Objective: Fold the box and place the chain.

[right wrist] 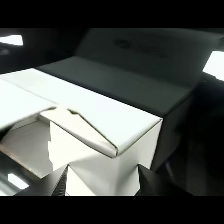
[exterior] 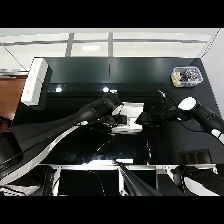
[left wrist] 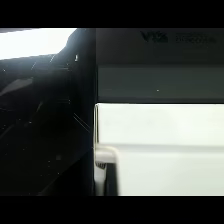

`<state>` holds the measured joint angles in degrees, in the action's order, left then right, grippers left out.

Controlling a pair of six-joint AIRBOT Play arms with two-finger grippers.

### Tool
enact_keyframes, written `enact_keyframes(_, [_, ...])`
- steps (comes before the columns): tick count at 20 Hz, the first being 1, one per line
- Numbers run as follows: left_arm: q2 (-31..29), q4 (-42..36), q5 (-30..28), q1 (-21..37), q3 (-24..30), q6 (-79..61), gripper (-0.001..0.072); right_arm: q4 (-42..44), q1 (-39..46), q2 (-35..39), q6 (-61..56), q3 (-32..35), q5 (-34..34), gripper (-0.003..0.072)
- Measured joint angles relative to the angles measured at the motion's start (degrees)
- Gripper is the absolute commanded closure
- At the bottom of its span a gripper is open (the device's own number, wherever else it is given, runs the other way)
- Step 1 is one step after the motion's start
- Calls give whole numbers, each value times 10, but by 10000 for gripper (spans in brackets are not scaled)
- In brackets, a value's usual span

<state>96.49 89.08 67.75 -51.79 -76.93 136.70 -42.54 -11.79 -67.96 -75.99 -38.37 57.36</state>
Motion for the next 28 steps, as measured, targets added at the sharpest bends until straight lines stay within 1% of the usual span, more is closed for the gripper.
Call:
enact_keyframes(6, [0, 0, 0, 0, 0, 0, 683, -116, -57, -1, -117, -32, -9, 200])
enact_keyframes(11, [0, 0, 0, 0, 0, 0, 683, -189, -104, -3, -189, -55, -9, 200])
enact_keyframes(14, [0, 0, 0, 0, 0, 0, 683, -206, -117, -4, -216, -66, -4, 199])
enact_keyframes(20, [0, 0, 1, 0, 0, 0, 683, -212, -125, -5, -239, -76, 12, 201])
enact_keyframes(21, [0, 0, 1, 0, 0, 0, 684, -210, -125, -5, -241, -77, 15, 298])
enact_keyframes(22, [0, 0, 1, 0, 0, 0, 683, -208, -125, -5, -242, -77, 17, 352])
enact_keyframes(28, [0, 0, 2, 0, 0, 0, 684, -206, -128, -5, -246, -78, 19, 353])
